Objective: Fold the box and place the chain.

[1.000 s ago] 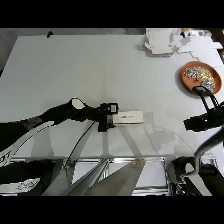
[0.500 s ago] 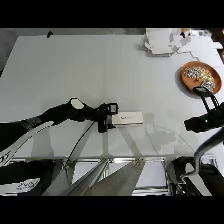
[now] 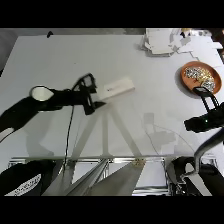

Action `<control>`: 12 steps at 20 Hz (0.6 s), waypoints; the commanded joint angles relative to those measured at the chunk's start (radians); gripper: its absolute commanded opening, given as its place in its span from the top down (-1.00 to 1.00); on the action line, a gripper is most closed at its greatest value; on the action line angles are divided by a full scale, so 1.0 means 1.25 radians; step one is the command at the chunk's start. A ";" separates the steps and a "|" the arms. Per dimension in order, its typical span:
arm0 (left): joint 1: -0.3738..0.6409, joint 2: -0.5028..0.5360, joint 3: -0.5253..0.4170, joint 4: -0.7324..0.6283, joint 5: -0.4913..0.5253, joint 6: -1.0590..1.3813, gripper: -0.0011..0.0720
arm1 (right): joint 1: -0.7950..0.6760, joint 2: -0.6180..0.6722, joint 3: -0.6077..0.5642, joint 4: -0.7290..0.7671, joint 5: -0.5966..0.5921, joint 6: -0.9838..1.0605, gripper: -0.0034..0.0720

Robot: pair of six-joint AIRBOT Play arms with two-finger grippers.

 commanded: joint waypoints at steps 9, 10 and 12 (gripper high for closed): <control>0.504 0.157 -0.040 0.645 -0.085 -0.874 0.97 | -0.001 0.001 0.000 0.001 0.000 0.000 0.85; 0.531 0.149 -0.049 0.673 -0.087 -0.902 0.97 | -0.001 0.001 0.000 0.000 0.000 0.000 0.85; 0.571 0.131 -0.068 0.689 -0.091 -0.927 0.96 | -0.001 0.001 0.000 0.000 0.000 0.000 0.85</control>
